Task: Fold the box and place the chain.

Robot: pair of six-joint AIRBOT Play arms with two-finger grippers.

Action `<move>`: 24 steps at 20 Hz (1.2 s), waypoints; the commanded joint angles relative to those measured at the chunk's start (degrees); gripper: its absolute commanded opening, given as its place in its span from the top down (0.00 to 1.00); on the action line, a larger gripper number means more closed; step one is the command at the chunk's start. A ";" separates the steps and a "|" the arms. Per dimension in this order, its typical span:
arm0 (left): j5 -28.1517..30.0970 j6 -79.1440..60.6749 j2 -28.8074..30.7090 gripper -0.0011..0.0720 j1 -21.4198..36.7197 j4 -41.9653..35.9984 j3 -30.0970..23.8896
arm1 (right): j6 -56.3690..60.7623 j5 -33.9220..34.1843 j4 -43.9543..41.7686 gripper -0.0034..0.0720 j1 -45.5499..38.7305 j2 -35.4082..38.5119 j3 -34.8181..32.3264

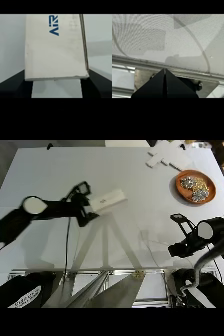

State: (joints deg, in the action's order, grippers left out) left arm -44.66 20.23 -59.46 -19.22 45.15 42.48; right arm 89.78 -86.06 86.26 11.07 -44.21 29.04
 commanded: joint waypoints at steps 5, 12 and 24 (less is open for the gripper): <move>-5.03 28.04 18.99 0.98 27.04 20.24 -1.22 | 0.02 0.00 -0.02 0.93 0.00 0.02 0.00; -3.45 35.58 18.56 0.98 42.18 20.31 -12.15 | 0.02 -0.02 -0.02 0.93 0.00 0.02 0.00; -5.86 35.71 18.45 0.45 42.42 26.49 -21.27 | 0.02 -0.02 -0.02 0.93 0.00 0.02 0.00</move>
State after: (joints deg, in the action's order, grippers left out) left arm -49.01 55.77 -41.04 23.09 70.39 21.80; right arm 89.78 -86.08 86.26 11.07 -44.21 29.04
